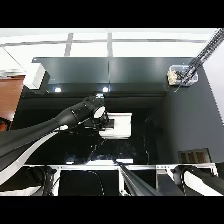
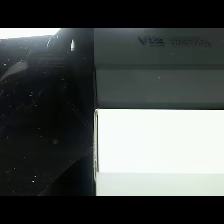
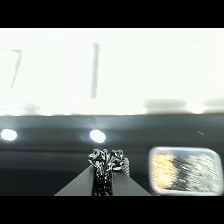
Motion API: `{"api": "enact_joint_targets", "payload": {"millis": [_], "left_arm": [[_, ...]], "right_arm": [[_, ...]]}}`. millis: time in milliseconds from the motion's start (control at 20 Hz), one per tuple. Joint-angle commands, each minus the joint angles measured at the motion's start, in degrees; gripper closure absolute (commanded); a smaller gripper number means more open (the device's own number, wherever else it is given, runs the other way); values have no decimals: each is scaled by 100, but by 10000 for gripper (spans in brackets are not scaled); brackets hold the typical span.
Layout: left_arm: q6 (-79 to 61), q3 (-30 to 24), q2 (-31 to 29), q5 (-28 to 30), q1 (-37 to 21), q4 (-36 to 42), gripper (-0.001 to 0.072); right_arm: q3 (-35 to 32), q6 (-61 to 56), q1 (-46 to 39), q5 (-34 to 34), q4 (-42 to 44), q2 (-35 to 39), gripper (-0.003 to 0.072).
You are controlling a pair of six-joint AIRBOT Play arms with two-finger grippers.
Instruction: Fold the box and place the chain.
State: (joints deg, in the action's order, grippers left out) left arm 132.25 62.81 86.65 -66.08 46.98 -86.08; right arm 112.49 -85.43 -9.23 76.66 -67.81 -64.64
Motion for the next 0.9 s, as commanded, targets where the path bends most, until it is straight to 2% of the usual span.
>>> {"api": "enact_joint_targets", "payload": {"millis": [0,100,300,350,650,850], "left_arm": [[0,4,2,2,0,-2,684],[0,4,2,0,0,0,684],[-2,4,2,2,0,-2,684],[0,4,2,2,0,-2,684],[0,4,2,2,0,0,684],[0,4,2,4,-2,0,684]], "right_arm": [[-2,127,7,243,874,660,672],[-2,129,7,442,1327,892,672],[-20,129,26,1482,2599,1023,672],[-76,129,160,1526,2835,1023,672],[-212,101,1255,1648,2861,1014,672],[-684,87,1919,1237,2876,1010,672]]}}
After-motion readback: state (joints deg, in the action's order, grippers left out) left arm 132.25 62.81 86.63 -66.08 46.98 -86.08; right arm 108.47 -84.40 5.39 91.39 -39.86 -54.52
